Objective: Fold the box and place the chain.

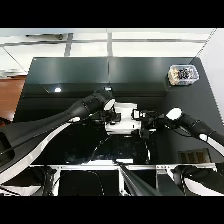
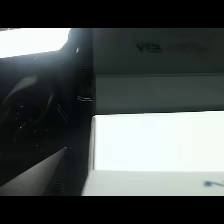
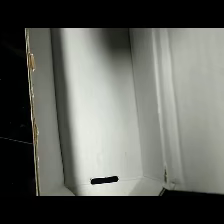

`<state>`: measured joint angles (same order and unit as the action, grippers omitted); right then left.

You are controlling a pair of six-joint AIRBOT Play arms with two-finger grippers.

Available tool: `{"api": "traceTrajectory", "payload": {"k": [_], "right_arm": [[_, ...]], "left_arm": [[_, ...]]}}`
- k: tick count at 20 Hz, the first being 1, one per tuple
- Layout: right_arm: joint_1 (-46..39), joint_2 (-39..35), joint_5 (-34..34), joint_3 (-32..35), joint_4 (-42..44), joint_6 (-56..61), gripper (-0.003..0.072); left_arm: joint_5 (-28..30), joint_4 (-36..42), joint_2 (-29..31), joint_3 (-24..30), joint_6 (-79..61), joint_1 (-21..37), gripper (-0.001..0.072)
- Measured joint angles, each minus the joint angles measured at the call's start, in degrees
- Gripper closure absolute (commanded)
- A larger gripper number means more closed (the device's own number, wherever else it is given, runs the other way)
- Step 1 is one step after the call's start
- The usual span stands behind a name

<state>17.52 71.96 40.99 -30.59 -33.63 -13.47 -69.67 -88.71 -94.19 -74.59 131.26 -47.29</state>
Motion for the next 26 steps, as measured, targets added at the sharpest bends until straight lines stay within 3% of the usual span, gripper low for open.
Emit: {"api": "traceTrajectory", "payload": {"k": [7,17,18,19,21,23,24,26], "right_arm": [[0.0,0.0,0.0,0.0,0.0,0.0,0.0582],[0.0,0.0,0.0,0.0,0.0,0.0,0.0582],[0.0,0.0,0.0,0.0,0.0,0.0,0.0582],[0.0,0.0,0.0,0.0,0.0,0.0,0.0582],[0.0,0.0,0.0,0.0,0.0,0.0,0.0582],[0.0,0.0,0.0,0.0,0.0,0.0,0.0582],[0.0,0.0,0.0,0.0,0.0,0.0,0.0582],[0.0,0.0,0.0,0.0,0.0,0.0,0.0582]], "left_arm": [[2.5,0.6,2.6,4.5,0.9,0.9,0.0258],[5.2,4.6,2.5,5.5,1.2,2.0,0.0263],[5.2,4.9,2.3,5.5,1.3,1.9,0.0308],[5.2,5.0,2.0,5.5,1.3,1.9,0.0427],[5.3,5.6,1.7,5.5,1.3,1.8,0.0548],[5.5,5.8,1.5,5.4,1.3,1.8,0.0585],[5.3,5.8,1.4,5.2,1.3,1.8,0.0685],[4.8,5.5,1.3,5.0,1.0,1.7,0.0685]]}}
